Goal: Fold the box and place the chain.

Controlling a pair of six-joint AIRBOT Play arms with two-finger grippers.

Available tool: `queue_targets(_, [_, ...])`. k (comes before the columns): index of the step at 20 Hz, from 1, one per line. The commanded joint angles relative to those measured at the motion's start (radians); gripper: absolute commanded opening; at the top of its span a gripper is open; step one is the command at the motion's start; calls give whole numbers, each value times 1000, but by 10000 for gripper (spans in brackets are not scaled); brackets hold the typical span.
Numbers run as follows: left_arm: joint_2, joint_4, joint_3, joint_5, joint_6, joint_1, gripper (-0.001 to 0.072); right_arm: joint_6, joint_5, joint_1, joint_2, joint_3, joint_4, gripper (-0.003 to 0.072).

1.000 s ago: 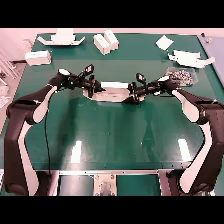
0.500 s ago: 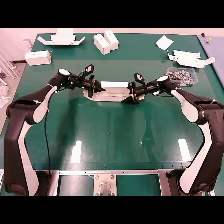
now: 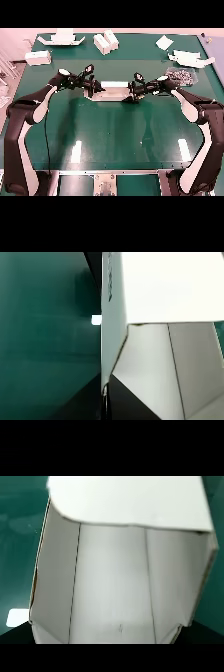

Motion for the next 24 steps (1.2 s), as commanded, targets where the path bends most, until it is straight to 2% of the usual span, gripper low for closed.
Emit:
queue_targets(1, [1,0,0,-1,1,1,28,3,15,0,0,7,-1,664])
queue_targets(14, [1,0,0,-2,1,1,27,14,13,-4,-13,13,-6,638])
queue_targets(24, [1,0,0,-2,1,1,27,29,39,-4,-19,21,2,649])
